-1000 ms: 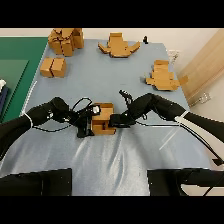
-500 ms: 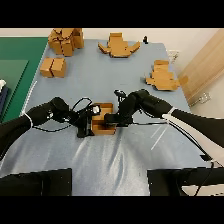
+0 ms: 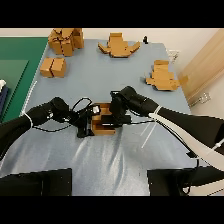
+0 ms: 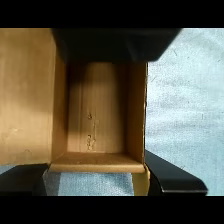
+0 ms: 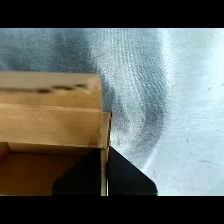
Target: Fold the box.
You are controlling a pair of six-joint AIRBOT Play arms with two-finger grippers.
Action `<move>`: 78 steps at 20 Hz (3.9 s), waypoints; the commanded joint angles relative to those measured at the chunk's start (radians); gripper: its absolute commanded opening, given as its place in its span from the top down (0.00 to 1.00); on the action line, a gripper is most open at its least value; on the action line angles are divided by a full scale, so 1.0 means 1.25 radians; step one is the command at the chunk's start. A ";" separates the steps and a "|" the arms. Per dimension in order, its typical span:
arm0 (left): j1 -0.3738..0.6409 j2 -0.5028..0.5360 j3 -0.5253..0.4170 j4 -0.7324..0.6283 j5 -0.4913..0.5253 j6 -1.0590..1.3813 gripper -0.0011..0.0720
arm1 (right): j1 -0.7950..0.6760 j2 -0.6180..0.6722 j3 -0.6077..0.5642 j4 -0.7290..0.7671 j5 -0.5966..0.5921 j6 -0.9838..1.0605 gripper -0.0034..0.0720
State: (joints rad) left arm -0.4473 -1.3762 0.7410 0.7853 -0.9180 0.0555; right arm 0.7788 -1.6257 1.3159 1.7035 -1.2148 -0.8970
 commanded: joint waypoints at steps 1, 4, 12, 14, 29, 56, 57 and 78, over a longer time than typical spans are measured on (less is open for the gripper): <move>-0.001 0.001 0.000 0.000 -0.001 0.000 0.96 | 0.021 -0.035 0.045 -0.002 0.016 0.030 0.95; -0.001 0.001 0.000 0.000 -0.002 0.000 0.96 | 0.022 -0.035 0.052 -0.002 -0.032 0.038 0.54; -0.001 0.001 0.000 0.000 -0.001 0.000 0.96 | 0.022 -0.037 0.052 -0.050 -0.042 0.074 0.95; -0.001 0.001 0.000 0.000 -0.001 0.000 0.96 | 0.022 -0.037 0.052 -0.053 -0.053 0.074 0.95; -0.001 0.001 0.000 0.000 -0.001 0.000 0.96 | 0.056 -0.037 0.052 -0.170 -0.083 0.110 0.95; -0.001 0.001 0.000 0.001 -0.007 0.000 0.96 | -0.445 -0.091 -0.084 0.848 0.079 -0.955 0.95; -0.001 0.001 0.000 0.001 -0.007 0.000 0.96 | -0.430 -0.123 -0.042 0.850 0.030 -0.994 0.95; -0.001 0.001 0.000 0.001 -0.023 0.000 0.96 | -0.292 0.125 -0.224 0.718 0.085 -1.691 0.54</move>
State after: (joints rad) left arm -0.4480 -1.3758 0.7418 0.7860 -0.9401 0.0551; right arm 0.3882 -1.4845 1.0382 2.6102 -1.1294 -2.9158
